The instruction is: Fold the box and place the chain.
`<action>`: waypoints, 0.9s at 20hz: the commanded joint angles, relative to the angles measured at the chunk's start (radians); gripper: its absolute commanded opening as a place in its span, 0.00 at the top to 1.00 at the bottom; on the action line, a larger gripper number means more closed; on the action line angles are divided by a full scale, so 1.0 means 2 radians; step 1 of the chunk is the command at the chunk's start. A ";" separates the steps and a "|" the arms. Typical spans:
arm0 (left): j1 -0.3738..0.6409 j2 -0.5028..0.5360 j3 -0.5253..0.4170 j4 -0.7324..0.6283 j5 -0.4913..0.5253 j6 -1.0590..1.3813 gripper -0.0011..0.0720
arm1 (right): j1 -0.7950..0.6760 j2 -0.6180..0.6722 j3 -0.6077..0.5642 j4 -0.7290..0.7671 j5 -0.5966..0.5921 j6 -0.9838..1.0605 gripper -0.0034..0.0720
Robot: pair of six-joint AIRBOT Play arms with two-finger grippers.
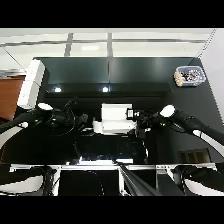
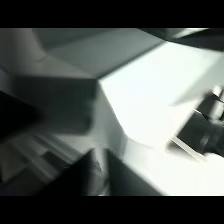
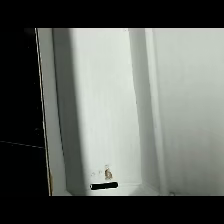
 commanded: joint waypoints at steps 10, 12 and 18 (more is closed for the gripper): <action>-0.088 -0.002 0.116 0.090 -0.024 -0.115 0.33 | 0.000 0.000 0.000 0.000 0.000 0.000 0.78; -0.113 -0.002 0.142 0.137 -0.017 -0.168 0.50 | 0.000 0.000 0.000 0.000 0.000 0.000 0.78; -0.169 -0.002 0.187 0.275 0.000 -0.308 0.51 | 0.000 0.000 0.000 0.000 0.000 0.000 0.78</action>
